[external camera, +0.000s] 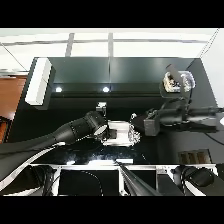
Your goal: Fold the box and place the chain.
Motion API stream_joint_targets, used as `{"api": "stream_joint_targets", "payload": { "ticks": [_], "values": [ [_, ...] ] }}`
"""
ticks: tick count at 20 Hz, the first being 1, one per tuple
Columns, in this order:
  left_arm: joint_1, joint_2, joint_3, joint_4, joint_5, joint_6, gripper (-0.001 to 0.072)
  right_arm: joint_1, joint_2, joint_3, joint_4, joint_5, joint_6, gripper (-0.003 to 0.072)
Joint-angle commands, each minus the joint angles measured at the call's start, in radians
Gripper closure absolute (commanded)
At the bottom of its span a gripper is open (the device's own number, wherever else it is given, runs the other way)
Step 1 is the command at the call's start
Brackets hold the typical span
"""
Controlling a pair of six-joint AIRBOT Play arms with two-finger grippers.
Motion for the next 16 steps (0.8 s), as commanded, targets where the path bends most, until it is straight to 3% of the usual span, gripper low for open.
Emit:
{"api": "stream_joint_targets", "payload": {
  "ticks": [1,5,6,7,8,9,12,14,16],
  "values": [
    [0.000,0.000,0.000,0.000,0.000,0.000,0.0683,0.005,-0.036,-0.115,-0.011,-0.059,0.003,0.0678],
    [0.000,0.000,0.000,0.000,0.001,0.000,0.0683,0.005,-0.083,-0.183,-0.035,-0.087,0.002,0.0671],
    [0.000,0.000,0.000,0.001,0.000,0.000,0.0683,0.004,-0.082,-0.183,-0.046,-0.083,0.003,0.0617],
    [0.000,0.000,0.000,0.000,0.001,0.000,0.0684,-0.006,-0.082,-0.182,-0.047,-0.064,0.002,0.0372],
    [0.000,0.000,0.000,0.000,0.001,0.000,0.0683,-0.028,-0.081,-0.180,-0.048,-0.027,-0.005,0.0232],
    [0.000,0.000,0.000,0.000,0.000,0.000,0.0684,-0.064,-0.079,-0.176,-0.056,0.035,-0.040,0.0168],
    [0.000,0.000,0.000,0.000,0.000,0.000,0.0683,-0.233,-0.029,-0.169,-0.211,0.160,-0.153,0.0150],
    [0.000,0.000,0.000,0.000,0.001,0.000,0.0683,-0.301,0.005,-0.203,-0.354,0.112,-0.249,0.0151],
    [0.000,0.000,0.000,0.000,0.003,0.000,0.0684,-0.305,0.003,-0.298,-0.352,-0.008,-0.375,0.0151]
  ]
}}
